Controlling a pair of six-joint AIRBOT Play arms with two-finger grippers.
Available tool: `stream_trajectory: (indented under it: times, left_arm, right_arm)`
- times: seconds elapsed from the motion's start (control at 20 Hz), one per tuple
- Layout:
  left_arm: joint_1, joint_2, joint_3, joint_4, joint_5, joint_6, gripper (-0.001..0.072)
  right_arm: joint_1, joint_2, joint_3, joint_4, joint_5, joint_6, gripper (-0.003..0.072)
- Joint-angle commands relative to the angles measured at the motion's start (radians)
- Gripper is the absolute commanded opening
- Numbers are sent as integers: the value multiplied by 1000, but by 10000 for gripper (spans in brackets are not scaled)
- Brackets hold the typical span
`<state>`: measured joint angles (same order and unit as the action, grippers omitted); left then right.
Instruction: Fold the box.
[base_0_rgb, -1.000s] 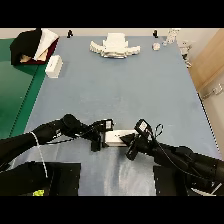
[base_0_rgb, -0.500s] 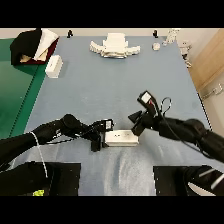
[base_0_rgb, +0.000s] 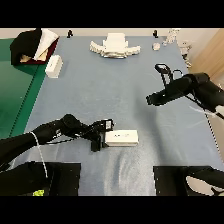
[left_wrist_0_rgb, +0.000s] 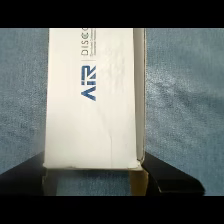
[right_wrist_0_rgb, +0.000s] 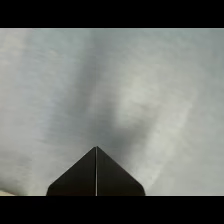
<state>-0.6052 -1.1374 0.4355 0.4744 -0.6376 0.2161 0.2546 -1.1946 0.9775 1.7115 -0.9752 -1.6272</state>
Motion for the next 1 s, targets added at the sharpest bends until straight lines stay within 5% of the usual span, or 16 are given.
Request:
stream_trajectory:
  times: [0.0,0.6,0.75,0.95]
  left_arm:
    - [0,0,1,0,0,0,463]
    - [12,60,1,3,-1,-130,463]
    - [120,185,1,100,3,-410,463]
    - [445,315,1,323,97,-793,463]
  right_arm:
    - [-56,-109,97,-44,-166,127,5]
    - [-56,-118,101,-37,-170,130,5]
    - [-56,-118,101,-37,-170,130,5]
    - [-56,-118,101,-37,-170,130,5]
